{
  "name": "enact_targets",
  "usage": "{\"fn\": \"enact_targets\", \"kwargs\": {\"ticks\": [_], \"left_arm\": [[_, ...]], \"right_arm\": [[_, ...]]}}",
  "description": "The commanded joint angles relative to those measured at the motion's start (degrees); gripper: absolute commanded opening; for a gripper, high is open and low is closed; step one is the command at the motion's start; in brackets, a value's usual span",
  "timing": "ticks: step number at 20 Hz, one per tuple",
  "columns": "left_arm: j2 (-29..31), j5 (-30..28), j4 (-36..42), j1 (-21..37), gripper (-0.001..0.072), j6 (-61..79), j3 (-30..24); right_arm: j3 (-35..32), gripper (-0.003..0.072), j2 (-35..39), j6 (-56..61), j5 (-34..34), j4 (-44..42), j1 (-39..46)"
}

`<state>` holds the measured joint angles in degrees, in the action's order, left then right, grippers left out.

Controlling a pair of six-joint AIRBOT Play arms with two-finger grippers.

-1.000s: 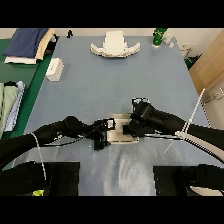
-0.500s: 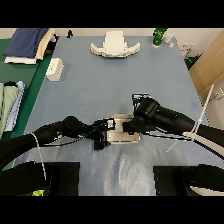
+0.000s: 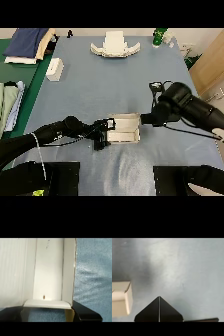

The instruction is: Fold the box.

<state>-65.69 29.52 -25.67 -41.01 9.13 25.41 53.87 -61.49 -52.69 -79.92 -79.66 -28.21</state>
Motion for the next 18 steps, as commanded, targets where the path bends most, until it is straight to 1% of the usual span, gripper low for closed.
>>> {"fn": "enact_targets", "kwargs": {"ticks": [1,2,3,4,5,6,7,9,11,14,16,18], "left_arm": [[-0.04,0.0,-0.02,0.02,0.0444,0.02,0.02],[-0.04,0.0,-0.02,0.02,0.0444,0.02,0.02],[-0.04,-0.02,-0.02,0.02,0.0444,0.02,0.02],[-0.04,-0.02,-0.02,0.02,0.0444,0.02,0.02],[-0.04,-0.02,-0.02,0.02,0.0444,0.02,0.02],[-0.04,-0.02,-0.02,0.02,0.0444,0.02,0.02],[-0.04,0.0,-0.02,0.02,0.0444,0.02,0.02],[-0.04,-0.02,-0.02,0.02,0.0444,0.02,0.02],[-0.04,0.0,-0.02,0.02,0.0444,0.02,0.02],[-0.04,-0.02,-0.04,0.02,0.0444,0.02,0.02],[-0.04,-0.02,-0.02,0.02,0.0444,0.02,0.02],[-0.04,-0.02,-0.02,0.02,0.0444,0.02,0.02]], "right_arm": [[-0.61,0.0002,-2.89,-19.1,9.94,-13.03,16.11],[-0.48,0.0002,-4.87,-26.34,13.7,-21.64,21.11],[0.09,0.0002,-7.37,-33.86,15.39,-31.32,25.66],[1.11,0.0002,-10.51,-41.94,15.06,-41.57,29.68],[2.43,0.0002,-13.62,-48.37,12.81,-49.72,32.46],[4.26,0.0002,-17.07,-52.63,9.51,-55.69,33.94],[6.27,0.0002,-20.13,-55.43,6.05,-58.82,34.18],[9.05,0.0002,-23.56,-60.35,0.5,-62.07,32.98],[9.64,0.0002,-23.56,-65.16,-2.84,-63.93,30.38],[9.62,0.0002,-22.58,-68.83,-7.89,-62.69,25.9],[9.51,0.0002,-20.92,-69.35,-8.96,-59.76,22.69],[8.24,0.0002,-18.1,-69.37,-8.41,-56.83,19.98]]}}
